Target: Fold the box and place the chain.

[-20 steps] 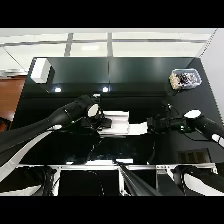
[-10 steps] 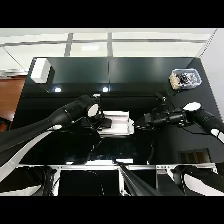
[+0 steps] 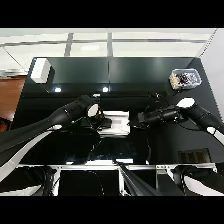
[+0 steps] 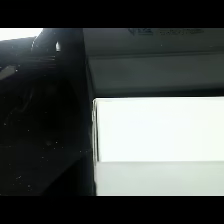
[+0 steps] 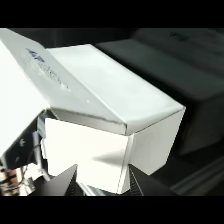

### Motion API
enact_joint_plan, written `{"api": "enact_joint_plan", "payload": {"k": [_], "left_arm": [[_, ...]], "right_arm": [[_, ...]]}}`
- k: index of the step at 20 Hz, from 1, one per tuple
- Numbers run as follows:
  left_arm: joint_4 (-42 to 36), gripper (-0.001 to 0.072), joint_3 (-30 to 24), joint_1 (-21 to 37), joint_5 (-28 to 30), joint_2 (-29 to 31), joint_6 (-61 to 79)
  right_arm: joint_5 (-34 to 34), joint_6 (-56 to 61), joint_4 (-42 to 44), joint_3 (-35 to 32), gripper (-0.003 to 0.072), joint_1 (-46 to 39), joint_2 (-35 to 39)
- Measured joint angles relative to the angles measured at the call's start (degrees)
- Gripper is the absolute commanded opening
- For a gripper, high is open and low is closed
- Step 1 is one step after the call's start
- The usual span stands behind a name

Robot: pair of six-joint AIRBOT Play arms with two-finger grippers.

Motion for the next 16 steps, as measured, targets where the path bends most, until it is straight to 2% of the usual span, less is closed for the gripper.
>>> {"api": "enact_joint_plan", "payload": {"k": [6,7,8,12,16], "left_arm": [[0.1,0.0026,0.0,0.1,-0.1,0.0,0.0],[0.1,0.0026,0.0,0.0,-0.1,0.0,0.0],[0.2,0.0027,0.0,0.0,-0.2,0.0,0.0],[0.3,0.0026,0.0,0.1,-0.3,0.0,0.0],[-0.2,0.0027,0.0,0.1,0.3,0.0,-0.1]], "right_arm": [[-5.2,4.7,-4.3,1.3,0.0336,5.1,0.0],[-6.1,5.6,-5.2,1.3,0.0264,5.8,0.0],[-7.0,6.1,-5.9,1.4,0.0248,6.6,0.0],[-10.9,10.4,-10.3,2.4,0.0248,10.0,0.0],[-13.6,20.1,-20.7,5.8,0.0249,14.0,0.0]]}}
